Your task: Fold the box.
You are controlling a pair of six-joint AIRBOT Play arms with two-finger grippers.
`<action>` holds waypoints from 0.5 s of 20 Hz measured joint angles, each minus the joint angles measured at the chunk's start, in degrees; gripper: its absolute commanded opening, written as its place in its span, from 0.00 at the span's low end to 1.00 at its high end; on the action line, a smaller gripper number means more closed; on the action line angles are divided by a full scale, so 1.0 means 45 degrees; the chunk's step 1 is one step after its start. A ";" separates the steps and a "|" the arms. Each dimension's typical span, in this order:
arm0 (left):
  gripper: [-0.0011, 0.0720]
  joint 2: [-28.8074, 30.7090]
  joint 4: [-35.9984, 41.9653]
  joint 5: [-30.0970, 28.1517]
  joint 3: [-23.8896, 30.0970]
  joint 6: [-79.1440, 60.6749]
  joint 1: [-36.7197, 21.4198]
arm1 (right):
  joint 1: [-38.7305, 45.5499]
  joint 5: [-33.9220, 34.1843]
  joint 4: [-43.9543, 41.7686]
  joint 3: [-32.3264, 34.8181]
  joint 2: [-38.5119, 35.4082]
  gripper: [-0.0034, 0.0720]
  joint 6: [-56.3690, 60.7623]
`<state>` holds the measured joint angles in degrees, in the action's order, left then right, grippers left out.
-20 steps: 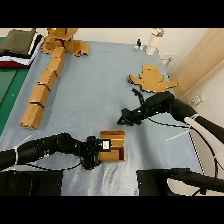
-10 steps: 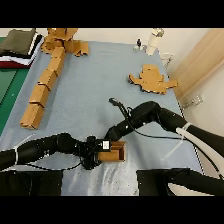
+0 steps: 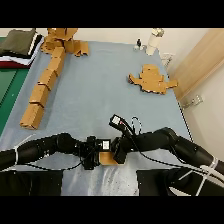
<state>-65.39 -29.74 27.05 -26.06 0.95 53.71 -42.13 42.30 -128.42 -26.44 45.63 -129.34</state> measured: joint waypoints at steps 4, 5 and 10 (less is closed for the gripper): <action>0.62 -0.0005 0.0000 -0.0005 0.0000 -0.0010 0.0000 | -0.0554 -0.0636 0.0869 0.0228 -0.0792 0.12 0.0112; 0.62 -0.0005 0.0000 -0.0005 0.0000 -0.0010 0.0000 | -0.0719 -0.0656 0.1064 0.0253 -0.1015 0.12 0.0121; 0.62 -0.0005 0.0000 -0.0005 0.0000 -0.0015 0.0000 | -0.1870 -0.0505 0.1982 0.0588 -0.2375 0.35 0.0160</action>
